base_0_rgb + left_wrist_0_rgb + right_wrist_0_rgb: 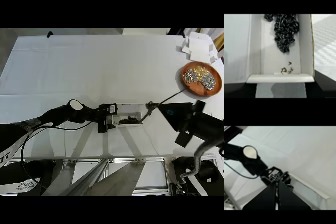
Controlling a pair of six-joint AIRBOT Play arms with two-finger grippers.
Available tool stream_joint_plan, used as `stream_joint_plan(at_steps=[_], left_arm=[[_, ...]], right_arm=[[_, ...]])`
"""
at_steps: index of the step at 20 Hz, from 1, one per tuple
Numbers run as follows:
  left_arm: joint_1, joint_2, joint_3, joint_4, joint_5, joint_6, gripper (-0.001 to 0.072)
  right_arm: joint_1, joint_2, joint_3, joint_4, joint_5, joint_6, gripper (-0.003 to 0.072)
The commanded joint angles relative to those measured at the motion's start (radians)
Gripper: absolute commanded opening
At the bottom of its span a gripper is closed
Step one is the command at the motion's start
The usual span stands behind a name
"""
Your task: Fold the box and place the chain.
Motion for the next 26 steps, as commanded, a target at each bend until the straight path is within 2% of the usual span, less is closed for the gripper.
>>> stream_joint_plan(at_steps=[1,4,10,15,18,21,22,26], left_arm=[[0.0,0.0,0.0,0.0,0.0,0.0,0.0333],[0.0,0.0,0.0,0.0,0.0,0.0,0.0333],[0.0,0.0,0.0,0.0,0.0,0.0,0.0333],[0.0,0.0,0.0,0.0,0.0,0.0,0.0333],[0.0,0.0,0.0,0.0,0.0,0.0,0.0333],[0.0,0.0,0.0,0.0,0.0,0.0,0.0333],[0.0,0.0,0.0,0.0,0.0,0.0,0.0333],[0.0,0.0,0.0,0.0,0.0,0.0,0.0333]], right_arm=[[0.0,-0.156,0.0,0.091,0.056,-0.088,0.0009],[0.0,-0.306,0.0,0.089,0.127,-0.139,0.0009],[0.048,-0.555,0.0,0.073,0.121,-0.193,0.0009],[0.164,-0.684,0.0,0.014,0.005,-0.186,0.001],[0.182,-0.728,0.0,0.013,-0.007,-0.184,0.002],[0.182,-0.748,0.0,0.007,-0.011,-0.177,0.0177],[0.181,-0.746,0.0,0.007,-0.01,-0.177,0.0203],[0.083,-0.634,0.0,-0.002,0.07,-0.164,0.0195]])
